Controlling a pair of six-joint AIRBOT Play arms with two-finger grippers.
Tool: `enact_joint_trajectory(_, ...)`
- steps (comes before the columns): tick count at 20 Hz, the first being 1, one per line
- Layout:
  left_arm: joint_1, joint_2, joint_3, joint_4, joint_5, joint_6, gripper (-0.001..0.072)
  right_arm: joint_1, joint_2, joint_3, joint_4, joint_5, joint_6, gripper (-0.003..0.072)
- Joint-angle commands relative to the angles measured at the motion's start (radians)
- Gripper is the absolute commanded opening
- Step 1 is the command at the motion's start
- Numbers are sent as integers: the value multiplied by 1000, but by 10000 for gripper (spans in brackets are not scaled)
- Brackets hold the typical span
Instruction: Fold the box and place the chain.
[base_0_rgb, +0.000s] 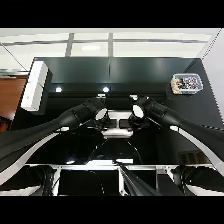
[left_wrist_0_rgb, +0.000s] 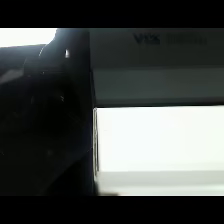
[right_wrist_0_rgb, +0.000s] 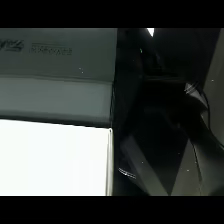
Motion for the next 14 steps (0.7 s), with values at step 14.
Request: enact_joint_trajectory(14,0,0,0,-1,-5,-2,27,-338,505,2,-437,-14,-253,349)
